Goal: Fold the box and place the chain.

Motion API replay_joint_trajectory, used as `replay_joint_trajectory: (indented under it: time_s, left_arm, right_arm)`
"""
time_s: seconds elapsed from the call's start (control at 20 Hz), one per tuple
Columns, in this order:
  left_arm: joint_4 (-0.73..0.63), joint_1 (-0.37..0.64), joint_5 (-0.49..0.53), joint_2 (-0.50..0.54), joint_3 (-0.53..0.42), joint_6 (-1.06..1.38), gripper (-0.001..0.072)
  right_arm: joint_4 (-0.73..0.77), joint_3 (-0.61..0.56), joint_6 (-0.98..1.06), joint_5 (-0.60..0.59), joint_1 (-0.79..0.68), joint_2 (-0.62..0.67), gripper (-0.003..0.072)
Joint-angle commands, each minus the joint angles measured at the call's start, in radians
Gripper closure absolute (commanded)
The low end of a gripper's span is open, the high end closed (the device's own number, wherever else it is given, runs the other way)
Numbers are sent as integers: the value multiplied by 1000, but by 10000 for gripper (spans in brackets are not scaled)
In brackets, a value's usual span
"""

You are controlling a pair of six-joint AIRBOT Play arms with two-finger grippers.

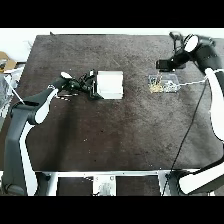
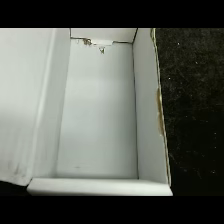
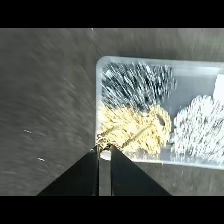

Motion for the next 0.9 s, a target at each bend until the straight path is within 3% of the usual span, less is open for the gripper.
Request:
replay_joint_trajectory:
  time_s: [0.0, 0.3, 0.45, 0.85]
  left_arm:
    - [0, 0, 0, 0, 0, 0, 476]
    - [0, 0, 0, 0, 0, 0, 476]
    - [0, 0, 0, 0, 0, 0, 476]
    - [0, 0, 0, 0, 0, 0, 476]
  right_arm:
    - [-24, 1, -14, -96, 56, 136, 677]
    - [-111, 1, -14, -396, 224, 354, 677]
    - [-112, 1, -61, -528, 317, 387, 677]
    - [-108, 0, -84, -515, 472, 251, 677]
